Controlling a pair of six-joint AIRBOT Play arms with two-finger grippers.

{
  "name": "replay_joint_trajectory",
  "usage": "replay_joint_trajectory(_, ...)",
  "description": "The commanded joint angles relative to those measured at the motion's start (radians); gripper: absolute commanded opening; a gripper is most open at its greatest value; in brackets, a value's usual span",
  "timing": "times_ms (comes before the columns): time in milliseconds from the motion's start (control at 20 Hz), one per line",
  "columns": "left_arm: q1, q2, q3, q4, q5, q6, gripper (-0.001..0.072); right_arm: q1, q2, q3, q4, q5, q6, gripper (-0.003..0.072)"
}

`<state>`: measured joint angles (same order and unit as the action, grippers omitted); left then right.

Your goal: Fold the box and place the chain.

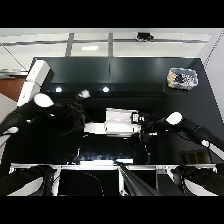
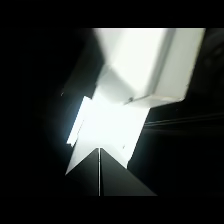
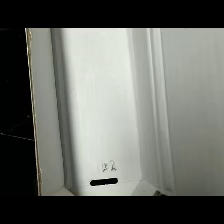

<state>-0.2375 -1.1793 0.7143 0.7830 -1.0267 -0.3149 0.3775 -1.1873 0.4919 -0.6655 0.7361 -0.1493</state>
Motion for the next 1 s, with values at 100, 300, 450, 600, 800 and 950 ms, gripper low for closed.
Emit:
replay_joint_trajectory(100,0.27,0.047,-0.006,0.013,-0.233,-0.339,0.0024,0.0,0.0,0.0,0.0,0.0,-0.001,0.0469)
replay_joint_trajectory(300,0.346,0.019,-0.108,0.022,-0.061,-0.8,0.0025,0.001,0.0,0.0,0.0,0.0,-0.001,0.0469)
replay_joint_trajectory(450,0.357,-0.052,-0.146,0.01,-0.036,-0.841,0.0026,0.001,0.0,0.0,0.0,0.0,-0.001,0.0469)
replay_joint_trajectory(600,0.328,-0.175,-0.148,-0.134,-0.055,-0.808,0.0025,0.001,0.0,0.0,0.0,0.0,-0.001,0.0469)
replay_joint_trajectory(800,0.249,-0.287,-0.148,-0.269,-0.054,-0.694,0.0025,0.001,0.0,0.0,0.0,0.0,-0.001,0.0469)
replay_joint_trajectory(950,0.19,-0.305,-0.148,-0.284,-0.055,-0.644,0.0025,0.001,0.0,0.0,0.0,0.0,-0.001,0.0469)
